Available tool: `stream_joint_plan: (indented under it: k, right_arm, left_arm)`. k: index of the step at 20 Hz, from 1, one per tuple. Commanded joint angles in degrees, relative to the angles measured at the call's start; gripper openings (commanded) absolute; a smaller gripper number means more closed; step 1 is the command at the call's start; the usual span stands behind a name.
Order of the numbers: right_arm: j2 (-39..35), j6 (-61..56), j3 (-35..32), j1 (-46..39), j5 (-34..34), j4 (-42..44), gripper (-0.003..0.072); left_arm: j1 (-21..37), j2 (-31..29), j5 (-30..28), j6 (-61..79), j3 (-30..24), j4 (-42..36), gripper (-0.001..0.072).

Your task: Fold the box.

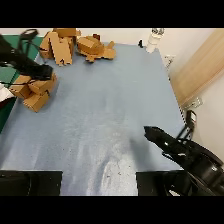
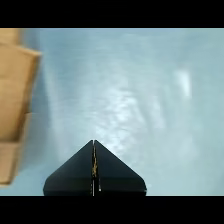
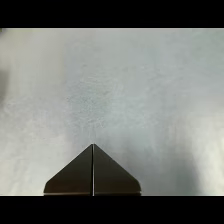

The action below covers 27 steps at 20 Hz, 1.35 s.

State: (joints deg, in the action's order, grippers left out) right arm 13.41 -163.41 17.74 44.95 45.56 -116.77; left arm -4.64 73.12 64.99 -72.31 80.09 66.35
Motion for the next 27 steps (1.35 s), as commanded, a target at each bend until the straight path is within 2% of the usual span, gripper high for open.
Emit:
stream_joint_plan:
  k: [1,3,6,8,10,13,27]
  right_arm:
    - [15.8,1.31,4.98,-1.38,-6.47,-5.57,0.0002]
    - [25.66,7.72,11.85,-5.29,-6.95,-4.17,0.0003]
    - [38.23,19.96,22.82,-11.17,-7.23,2.58,0.0002]
    - [43.95,27.56,28.37,-13.33,-7.34,7.3,0.0002]
    - [47.41,30.71,32.22,-13.55,-7.3,8.24,0.0002]
    - [49.4,32.52,35.19,-13.53,-7.41,10.27,0.0003]
    - [49.37,32.52,35.21,-13.55,-6.93,10.08,0.0003]
  left_arm:
    - [-8.85,1.09,0.0,-1.33,0.22,-3.54,0.0014]
    - [-13.05,3.41,-0.02,-3.48,-0.37,-3.5,0.0014]
    - [-17.14,6.4,-0.17,-5.6,-2.21,-3.52,0.0013]
    - [-18.71,7.08,-0.7,-6.21,-3.32,-3.61,0.0013]
    - [-19.76,7.13,-1.36,-6.78,-3.63,-3.65,0.0014]
    - [-20.76,7.13,-0.94,-6.62,-3.63,-3.85,0.0015]
    - [-21.07,7.13,-0.96,-6.62,-3.63,-3.78,0.0015]
